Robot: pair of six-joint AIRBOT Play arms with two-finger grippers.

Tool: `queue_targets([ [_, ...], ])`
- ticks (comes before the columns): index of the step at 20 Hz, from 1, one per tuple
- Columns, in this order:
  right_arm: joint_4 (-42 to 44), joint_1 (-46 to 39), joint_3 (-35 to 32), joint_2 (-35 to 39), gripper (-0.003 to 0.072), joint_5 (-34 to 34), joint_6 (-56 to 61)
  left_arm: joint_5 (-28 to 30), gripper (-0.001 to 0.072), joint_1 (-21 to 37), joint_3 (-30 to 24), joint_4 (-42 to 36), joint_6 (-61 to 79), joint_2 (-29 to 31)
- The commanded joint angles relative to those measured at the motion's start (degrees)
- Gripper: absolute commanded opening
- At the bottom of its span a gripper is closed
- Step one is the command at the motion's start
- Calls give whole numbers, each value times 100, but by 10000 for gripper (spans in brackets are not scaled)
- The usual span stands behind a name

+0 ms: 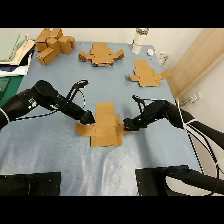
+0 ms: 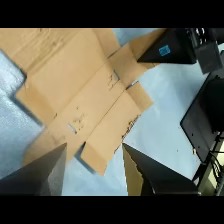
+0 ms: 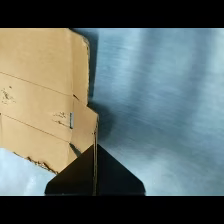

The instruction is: Fold the box.

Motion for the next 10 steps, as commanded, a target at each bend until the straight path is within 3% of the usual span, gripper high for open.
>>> queue_targets([
  [1, 70, 337, -17, 28, 3, 317, -575, 166, 520, 227, -7, -22, 0, -13],
  [6, -92, 992, -238, 498, 3, 1222, -848, -411, 529, 1036, -57, -24, -57, -352],
  [10, -98, 1268, -236, 710, 4, 1547, -837, -286, 529, 1091, -92, -136, 116, -813],
])
